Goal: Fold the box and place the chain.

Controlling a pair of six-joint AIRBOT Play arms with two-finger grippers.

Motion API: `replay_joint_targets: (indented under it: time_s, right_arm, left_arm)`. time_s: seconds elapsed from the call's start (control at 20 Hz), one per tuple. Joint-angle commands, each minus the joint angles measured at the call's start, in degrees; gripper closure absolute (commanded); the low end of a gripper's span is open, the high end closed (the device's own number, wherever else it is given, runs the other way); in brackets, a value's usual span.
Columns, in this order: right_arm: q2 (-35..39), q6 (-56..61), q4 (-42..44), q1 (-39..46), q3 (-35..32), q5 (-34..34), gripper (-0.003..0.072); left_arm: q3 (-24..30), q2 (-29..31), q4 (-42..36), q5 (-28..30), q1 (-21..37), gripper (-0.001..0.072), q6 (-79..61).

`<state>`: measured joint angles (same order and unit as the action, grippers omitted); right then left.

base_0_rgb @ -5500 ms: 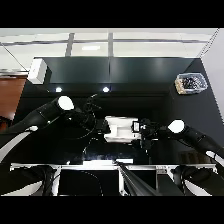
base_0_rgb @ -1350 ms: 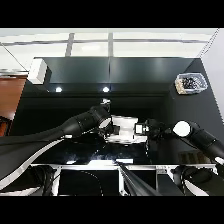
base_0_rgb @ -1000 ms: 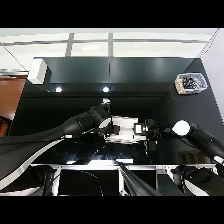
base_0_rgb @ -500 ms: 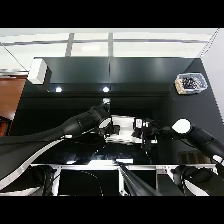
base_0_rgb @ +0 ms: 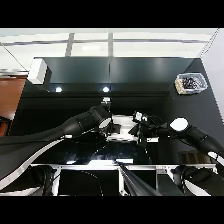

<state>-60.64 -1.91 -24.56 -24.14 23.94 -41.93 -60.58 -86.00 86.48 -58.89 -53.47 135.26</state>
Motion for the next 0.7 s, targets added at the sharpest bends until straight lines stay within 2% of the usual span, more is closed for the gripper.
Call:
replay_joint_targets:
  time_s: [0.0,0.15,0.2,0.25,0.3,0.35,0.4,0.5,0.55,0.65]
  right_arm:
    - [-0.2,0.2,0.5,0.0,0.0,-0.1,0.0675]
    - [-0.2,0.2,0.5,0.0,0.0,-0.3,0.0675]
    - [-0.2,1.0,0.5,0.0,0.0,-0.2,0.064]
    - [-0.2,3.0,0.5,0.0,0.0,0.2,0.0357]
    - [-0.2,4.9,0.4,0.0,0.0,0.7,0.0272]
    - [-0.2,5.4,-0.2,0.0,0.0,0.6,0.0389]
    - [-0.2,5.4,-1.3,0.0,0.0,0.4,0.0658]
    - [-0.2,6.1,-1.7,0.0,0.0,0.5,0.0562]
    - [-0.2,6.1,-2.2,0.0,0.0,0.4,0.0685]
    - [0.0,8.9,-2.8,0.3,0.0,0.4,0.0677]
  left_arm:
    - [0.0,0.0,0.0,0.2,0.0,0.0685,0.0]
    - [0.0,0.0,0.0,0.2,0.0,0.0686,0.0]
    - [0.0,0.0,0.0,0.2,0.0,0.0686,0.0]
    - [0.0,0.0,0.0,0.2,0.0,0.0686,0.0]
    - [0.0,0.0,0.0,0.2,0.0,0.0686,0.0]
    - [0.0,0.0,0.0,0.2,0.0,0.0686,0.0]
    - [0.0,0.0,0.0,0.2,0.0,0.0686,0.0]
    - [0.0,0.0,0.0,0.2,0.0,0.0686,0.0]
    - [0.0,0.0,0.0,0.2,0.0,0.0686,0.0]
    - [0.0,0.0,0.0,0.2,0.0,0.0686,0.0]
